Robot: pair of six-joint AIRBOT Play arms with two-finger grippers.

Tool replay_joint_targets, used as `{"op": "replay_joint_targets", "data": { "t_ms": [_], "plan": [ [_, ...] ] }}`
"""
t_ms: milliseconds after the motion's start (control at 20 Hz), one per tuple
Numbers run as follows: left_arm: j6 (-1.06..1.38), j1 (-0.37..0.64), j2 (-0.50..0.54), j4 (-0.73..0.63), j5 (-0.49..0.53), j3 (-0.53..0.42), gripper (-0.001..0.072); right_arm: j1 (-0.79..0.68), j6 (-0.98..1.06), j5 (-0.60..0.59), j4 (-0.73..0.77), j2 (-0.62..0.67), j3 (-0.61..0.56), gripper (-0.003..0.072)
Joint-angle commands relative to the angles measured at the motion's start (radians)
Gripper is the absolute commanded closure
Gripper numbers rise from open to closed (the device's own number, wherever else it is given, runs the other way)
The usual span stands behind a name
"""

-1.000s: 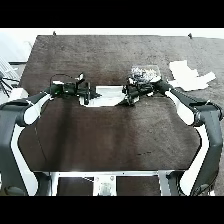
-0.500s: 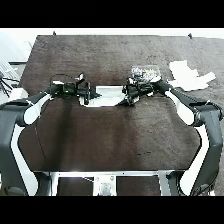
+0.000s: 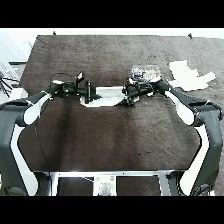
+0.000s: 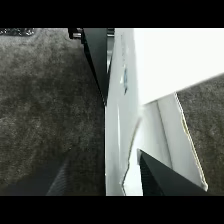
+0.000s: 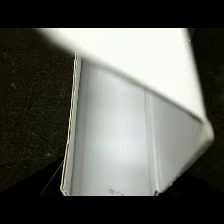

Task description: Fold the box and place the chain.

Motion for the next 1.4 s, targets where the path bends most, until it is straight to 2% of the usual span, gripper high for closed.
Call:
{"op": "replay_joint_targets", "data": {
  "t_ms": [0, 200, 400, 450, 500, 550, 700, 900, 1050, 1200, 1350],
  "plan": [
    [0.002, 0.001, 0.011, -0.03, -0.034, 0.013, 0.0235, 0.0, 0.002, 0.001, -0.001, 0.0, 0.0, 0.0165],
    [-0.015, 0.023, 0.066, -0.008, -0.095, 0.023, 0.0234, 0.0, 0.002, 0.001, -0.001, 0.0, 0.0, 0.0165],
    [-0.016, 0.113, 0.118, -0.009, -0.26, 0.023, 0.0236, 0.0, 0.002, 0.001, -0.002, -0.001, 0.0, 0.0165],
    [-0.016, 0.134, 0.129, -0.01, -0.32, 0.023, 0.0374, 0.0, 0.002, 0.001, -0.001, -0.001, 0.0, 0.0166],
    [-0.014, 0.149, 0.144, -0.002, -0.388, 0.024, 0.0684, 0.0, 0.002, 0.001, -0.002, -0.001, 0.0, 0.0165],
    [-0.04, 0.154, 0.156, -0.001, -0.417, 0.023, 0.0687, 0.0, 0.002, 0.001, -0.002, -0.001, 0.0, 0.0165],
    [-0.107, 0.135, 0.209, 0.094, -0.422, 0.022, 0.0691, 0.0, 0.002, 0.001, -0.002, -0.001, 0.0, 0.0165],
    [-0.144, 0.057, 0.314, 0.215, -0.342, -0.023, 0.0694, 0.0, 0.002, 0.001, -0.002, -0.001, 0.0, 0.0166],
    [-0.144, -0.031, 0.43, 0.255, -0.145, -0.173, 0.0694, 0.0, 0.002, 0.001, -0.002, -0.001, 0.0, 0.0165],
    [-0.156, -0.093, 0.441, 0.256, -0.011, -0.282, 0.0692, 0.0, 0.002, 0.001, -0.001, -0.001, 0.0, 0.0165],
    [-0.183, -0.115, 0.44, 0.258, 0.107, -0.319, 0.0692, 0.0, 0.002, 0.001, -0.001, -0.001, 0.0, 0.0165]
  ]
}}
